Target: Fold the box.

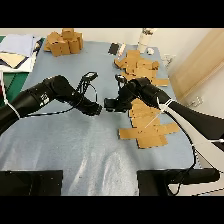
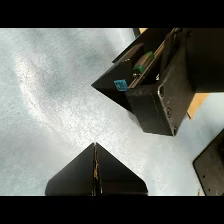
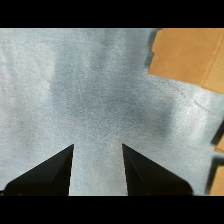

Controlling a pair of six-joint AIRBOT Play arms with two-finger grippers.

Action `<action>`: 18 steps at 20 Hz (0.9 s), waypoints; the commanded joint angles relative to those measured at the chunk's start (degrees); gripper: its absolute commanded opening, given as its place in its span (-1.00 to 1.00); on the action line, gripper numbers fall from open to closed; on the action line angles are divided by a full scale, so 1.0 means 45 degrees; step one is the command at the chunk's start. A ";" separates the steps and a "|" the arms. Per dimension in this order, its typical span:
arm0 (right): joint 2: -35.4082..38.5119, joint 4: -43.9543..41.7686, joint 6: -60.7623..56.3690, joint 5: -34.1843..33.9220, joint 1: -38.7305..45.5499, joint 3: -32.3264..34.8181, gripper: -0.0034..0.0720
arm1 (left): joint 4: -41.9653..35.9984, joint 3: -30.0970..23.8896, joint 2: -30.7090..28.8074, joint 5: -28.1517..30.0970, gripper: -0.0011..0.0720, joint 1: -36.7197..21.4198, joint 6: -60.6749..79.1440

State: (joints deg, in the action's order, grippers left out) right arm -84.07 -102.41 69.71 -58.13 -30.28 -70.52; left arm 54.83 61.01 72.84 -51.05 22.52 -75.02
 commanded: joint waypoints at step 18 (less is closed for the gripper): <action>-0.0053 0.0233 -0.0049 0.0976 -0.0010 0.0005 0.30 | 0.0000 0.0000 0.0044 0.0466 -0.93 0.0000 0.0010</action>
State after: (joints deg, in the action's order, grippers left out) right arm -84.27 -102.19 69.54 -55.61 -30.28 -70.52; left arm 54.83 60.99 72.99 -49.91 22.52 -75.02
